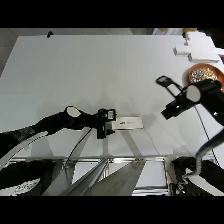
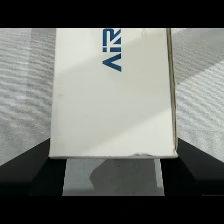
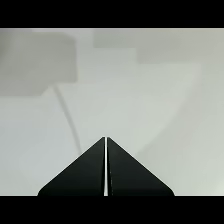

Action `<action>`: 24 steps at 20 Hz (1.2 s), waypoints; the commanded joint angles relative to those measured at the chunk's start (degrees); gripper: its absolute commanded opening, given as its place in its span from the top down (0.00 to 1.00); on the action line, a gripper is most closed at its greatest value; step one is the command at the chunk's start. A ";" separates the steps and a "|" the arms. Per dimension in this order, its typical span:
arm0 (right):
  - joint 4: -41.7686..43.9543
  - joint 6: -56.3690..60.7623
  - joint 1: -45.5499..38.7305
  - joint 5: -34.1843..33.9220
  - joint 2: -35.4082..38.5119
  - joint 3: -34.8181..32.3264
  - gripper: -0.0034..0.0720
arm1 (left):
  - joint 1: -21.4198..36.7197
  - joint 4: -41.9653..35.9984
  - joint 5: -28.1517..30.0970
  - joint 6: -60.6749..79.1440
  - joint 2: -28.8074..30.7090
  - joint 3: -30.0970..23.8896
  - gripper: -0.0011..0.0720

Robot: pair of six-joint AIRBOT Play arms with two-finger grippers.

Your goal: Fold the box and place the chain.

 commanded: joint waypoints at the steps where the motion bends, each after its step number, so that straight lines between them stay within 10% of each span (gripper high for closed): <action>1: -1.05 6.80 -13.97 4.72 -0.24 0.17 0.93 | 0.00 0.02 0.00 0.00 0.00 -0.02 0.76; 14: 0.13 15.80 -20.04 10.47 -0.22 0.20 0.93 | 0.04 0.02 -0.76 -2.38 0.79 -0.02 0.76; 24: 0.13 15.80 -20.04 10.47 -0.22 0.20 0.93 | 8.33 28.68 0.17 -56.83 28.35 -0.02 0.81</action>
